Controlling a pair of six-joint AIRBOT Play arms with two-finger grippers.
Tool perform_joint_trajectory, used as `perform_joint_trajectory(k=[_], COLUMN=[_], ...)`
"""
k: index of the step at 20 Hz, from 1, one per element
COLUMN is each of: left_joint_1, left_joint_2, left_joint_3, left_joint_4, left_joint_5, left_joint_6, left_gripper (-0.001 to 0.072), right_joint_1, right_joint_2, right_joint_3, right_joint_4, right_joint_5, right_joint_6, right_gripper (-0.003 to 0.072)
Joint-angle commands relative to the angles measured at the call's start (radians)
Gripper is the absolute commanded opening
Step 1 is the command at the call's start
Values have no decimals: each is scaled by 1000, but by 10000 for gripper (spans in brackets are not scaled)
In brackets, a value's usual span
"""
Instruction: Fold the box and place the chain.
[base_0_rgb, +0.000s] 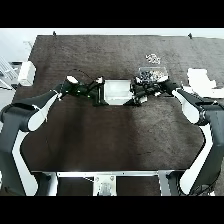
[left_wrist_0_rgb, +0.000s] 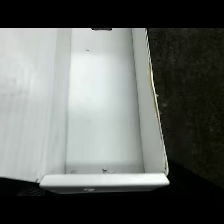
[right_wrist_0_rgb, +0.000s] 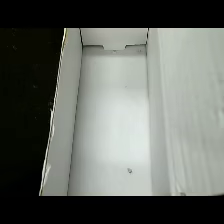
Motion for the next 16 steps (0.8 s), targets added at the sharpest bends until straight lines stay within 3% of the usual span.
perform_joint_trajectory(k=[1,16], left_joint_1=[1,-16], left_joint_2=[-12,-22], left_joint_3=[1,1], left_joint_4=[-22,-72], left_joint_5=[-1,11], left_joint_6=[43,82], left_gripper=[715,704], right_joint_1=[0,0], right_joint_2=[0,0], right_joint_3=[0,0], right_joint_4=[-2,-2], right_joint_5=[4,4], right_joint_6=[-1,-1], right_gripper=[572,572])
